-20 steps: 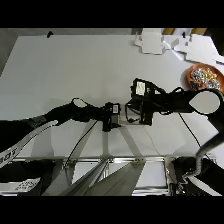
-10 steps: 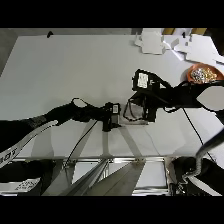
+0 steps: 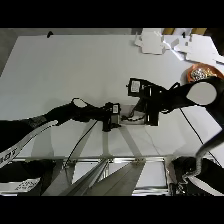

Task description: Fold the box and place the chain.

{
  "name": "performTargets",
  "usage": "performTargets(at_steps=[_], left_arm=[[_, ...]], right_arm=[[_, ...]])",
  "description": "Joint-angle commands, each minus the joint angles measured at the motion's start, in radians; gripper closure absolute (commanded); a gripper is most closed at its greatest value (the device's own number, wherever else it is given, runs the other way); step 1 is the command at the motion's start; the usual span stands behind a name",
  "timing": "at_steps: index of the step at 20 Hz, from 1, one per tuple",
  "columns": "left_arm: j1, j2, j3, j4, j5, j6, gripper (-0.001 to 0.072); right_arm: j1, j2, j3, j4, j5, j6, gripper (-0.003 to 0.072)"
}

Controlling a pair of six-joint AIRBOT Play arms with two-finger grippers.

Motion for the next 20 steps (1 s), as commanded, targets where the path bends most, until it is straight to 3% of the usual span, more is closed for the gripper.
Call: performTargets(at_steps=[1, 4, 5, 6, 7, 8, 12, 14, 15, 20], left_arm=[[0.000, 0.000, 0.000, 0.000, 0.000, 0.000, 0.0499], [0.000, 0.000, 0.000, 0.000, 0.000, 0.000, 0.0499], [0.000, 0.000, 0.000, 0.000, 0.000, 0.000, 0.0499], [0.000, 0.000, 0.000, 0.000, 0.000, 0.000, 0.0499], [0.000, 0.000, 0.000, 0.000, 0.000, 0.000, 0.0499], [0.000, 0.000, 0.000, 0.000, 0.000, 0.000, 0.0499], [0.000, 0.000, 0.000, 0.000, 0.000, 0.000, 0.0499], [0.000, 0.000, 0.000, 0.000, 0.000, 0.000, 0.0499], [0.000, 0.000, 0.000, 0.000, 0.000, 0.000, 0.0499], [0.000, 0.000, 0.000, 0.000, 0.000, 0.000, 0.0499]], right_arm=[[0.000, -0.084, -0.001, -0.014, 0.077, 0.036, 0.0670], [0.000, -0.109, -0.001, -0.023, 0.070, 0.107, 0.0665], [0.000, -0.107, -0.001, -0.023, 0.070, 0.133, 0.0602], [0.000, -0.104, -0.001, -0.023, 0.070, 0.169, 0.0493], [0.000, -0.097, -0.001, -0.023, 0.070, 0.198, 0.0440], [0.000, -0.085, 0.000, -0.023, 0.069, 0.214, 0.0438], [-0.107, -0.054, 0.093, -0.023, 0.082, 0.269, 0.0447], [-0.201, -0.054, 0.154, -0.030, 0.071, 0.271, 0.0552], [-0.252, -0.054, 0.160, -0.049, 0.043, 0.296, 0.0660], [-0.431, -0.143, 0.125, -0.268, 0.003, 0.700, 0.0671]])
